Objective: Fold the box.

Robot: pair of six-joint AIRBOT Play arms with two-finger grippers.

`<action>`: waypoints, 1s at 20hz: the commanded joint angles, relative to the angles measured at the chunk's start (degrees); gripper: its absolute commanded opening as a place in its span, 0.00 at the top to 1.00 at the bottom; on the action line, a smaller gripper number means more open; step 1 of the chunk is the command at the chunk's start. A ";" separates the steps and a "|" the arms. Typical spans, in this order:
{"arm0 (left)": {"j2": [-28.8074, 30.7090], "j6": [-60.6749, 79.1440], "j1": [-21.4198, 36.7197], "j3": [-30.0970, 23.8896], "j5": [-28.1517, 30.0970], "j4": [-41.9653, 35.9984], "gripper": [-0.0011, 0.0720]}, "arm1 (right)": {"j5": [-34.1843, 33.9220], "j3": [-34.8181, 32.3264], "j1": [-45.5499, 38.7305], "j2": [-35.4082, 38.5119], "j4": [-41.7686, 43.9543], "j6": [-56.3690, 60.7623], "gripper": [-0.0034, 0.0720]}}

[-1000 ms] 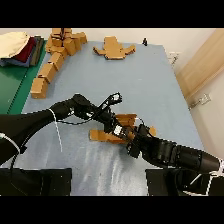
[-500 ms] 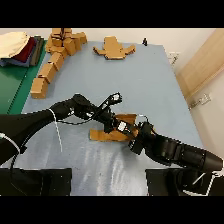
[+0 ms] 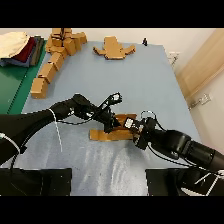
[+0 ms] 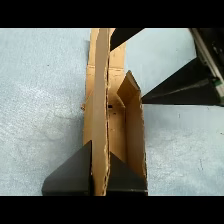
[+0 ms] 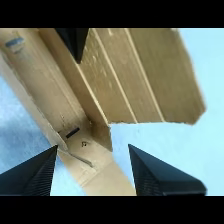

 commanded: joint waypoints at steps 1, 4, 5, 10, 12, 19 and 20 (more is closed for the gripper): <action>-0.02 0.02 0.00 0.07 0.02 0.00 0.97 | 5.22 -0.26 -10.69 -0.48 22.71 -30.45 0.00; -0.04 0.00 0.00 0.07 0.00 0.00 0.97 | 4.33 0.15 -20.02 -3.82 44.57 -56.52 0.00; -0.02 0.00 0.00 0.07 0.02 0.00 0.97 | 3.19 0.79 -21.90 -5.51 48.54 -62.34 0.00; -0.04 0.02 0.00 0.07 0.00 0.00 0.97 | -2.71 3.78 -24.90 -13.44 52.19 -67.43 0.00; -0.04 0.02 0.00 0.07 0.00 0.02 0.97 | -2.51 3.78 -24.83 -14.08 54.18 -69.31 0.00; -0.04 0.02 0.00 0.07 0.00 0.00 0.97 | -2.80 3.78 -24.83 -14.10 53.66 -67.41 0.00; -0.04 0.00 0.00 0.07 0.00 0.00 0.97 | -2.75 3.78 -24.83 -14.03 53.64 -66.53 0.00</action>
